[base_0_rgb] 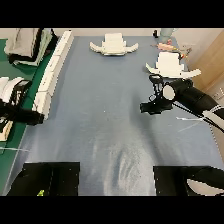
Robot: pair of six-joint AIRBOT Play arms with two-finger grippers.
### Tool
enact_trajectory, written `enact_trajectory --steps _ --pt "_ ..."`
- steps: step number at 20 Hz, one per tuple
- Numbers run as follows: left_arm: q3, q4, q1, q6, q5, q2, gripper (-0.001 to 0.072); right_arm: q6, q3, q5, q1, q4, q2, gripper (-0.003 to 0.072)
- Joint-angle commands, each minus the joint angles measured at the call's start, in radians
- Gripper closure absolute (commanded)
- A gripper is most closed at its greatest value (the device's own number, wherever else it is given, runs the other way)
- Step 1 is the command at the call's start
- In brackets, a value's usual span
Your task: Fold the box.
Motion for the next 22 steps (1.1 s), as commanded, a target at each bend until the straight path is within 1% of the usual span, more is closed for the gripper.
enact_trajectory --steps 1,3,5,7,9,10,12,22 --pt "0.146 -0.025 -0.275 -0.195 0.000 -0.077 0.0696 -0.028 0.022 -0.026 0.000 0.058 -0.019 0.0681" --pt "0.240 -0.027 -0.415 -0.260 0.025 -0.214 0.0695 -0.030 0.061 -0.023 0.000 0.085 -0.054 0.0681" --pt "0.340 -0.039 -0.532 -0.267 0.057 -0.363 0.0695 -0.055 0.108 -0.025 0.000 0.134 -0.087 0.0681" --pt "0.435 -0.064 -0.619 -0.267 0.105 -0.488 0.0696 -0.075 0.137 -0.049 0.000 0.185 -0.103 0.0681" --pt "0.507 -0.080 -0.671 -0.267 0.123 -0.575 0.0695 -0.074 0.143 -0.075 0.000 0.225 -0.103 0.0681" --pt "0.530 -0.080 -0.685 -0.272 0.124 -0.603 0.0695 -0.074 0.143 -0.069 0.000 0.236 -0.103 0.0681" --pt "0.540 -0.085 -0.688 -0.278 0.137 -0.624 0.0695 -0.074 0.143 -0.061 0.000 0.232 -0.103 0.0681" --pt "0.540 -0.085 -0.688 -0.278 0.134 -0.624 0.0695 -0.074 0.143 -0.060 0.000 0.232 -0.103 0.0681"
